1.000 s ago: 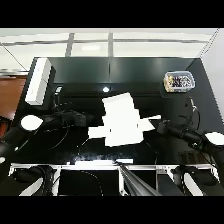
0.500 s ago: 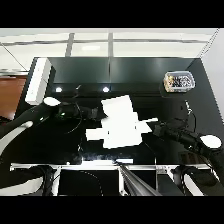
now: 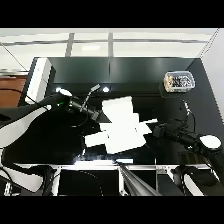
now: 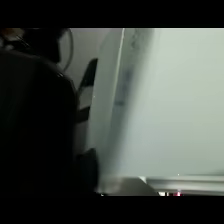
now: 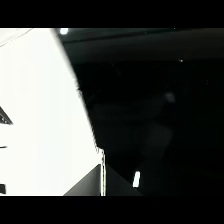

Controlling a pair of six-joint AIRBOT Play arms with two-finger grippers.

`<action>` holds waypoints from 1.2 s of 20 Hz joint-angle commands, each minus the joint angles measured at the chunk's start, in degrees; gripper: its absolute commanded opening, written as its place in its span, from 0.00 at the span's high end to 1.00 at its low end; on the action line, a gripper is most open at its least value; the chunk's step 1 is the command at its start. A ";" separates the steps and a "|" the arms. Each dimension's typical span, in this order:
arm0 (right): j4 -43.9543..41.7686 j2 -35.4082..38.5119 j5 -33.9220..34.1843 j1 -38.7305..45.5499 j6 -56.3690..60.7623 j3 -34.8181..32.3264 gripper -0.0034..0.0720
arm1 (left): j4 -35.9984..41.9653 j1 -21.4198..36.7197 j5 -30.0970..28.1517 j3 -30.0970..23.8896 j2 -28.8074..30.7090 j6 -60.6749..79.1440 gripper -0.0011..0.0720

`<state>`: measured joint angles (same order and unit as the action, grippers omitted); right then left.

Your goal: Fold the box and place the chain.

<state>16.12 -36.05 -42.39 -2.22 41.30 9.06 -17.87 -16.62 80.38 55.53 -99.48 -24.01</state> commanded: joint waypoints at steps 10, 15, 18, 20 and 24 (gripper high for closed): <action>32.22 0.04 -17.62 0.00 5.09 19.78 0.19 | -5.40 -5.22 -13.62 -5.92 15.82 9.68 0.96; 32.74 -1.73 -14.71 -2.05 -10.84 19.98 0.22 | -1.53 -7.13 -21.66 -19.69 24.11 37.79 0.96; 37.05 -4.72 -12.57 -7.74 -17.42 19.98 0.22 | -2.89 -9.57 -27.26 -19.54 24.13 42.05 0.96; 38.60 -7.50 -12.02 -11.96 -17.49 19.96 0.22 | -3.37 -11.34 -33.83 -19.54 24.13 42.07 0.95; 40.33 -11.58 -11.37 -18.08 -17.42 19.96 0.12 | -8.24 -12.46 -35.93 -19.56 23.76 43.32 0.95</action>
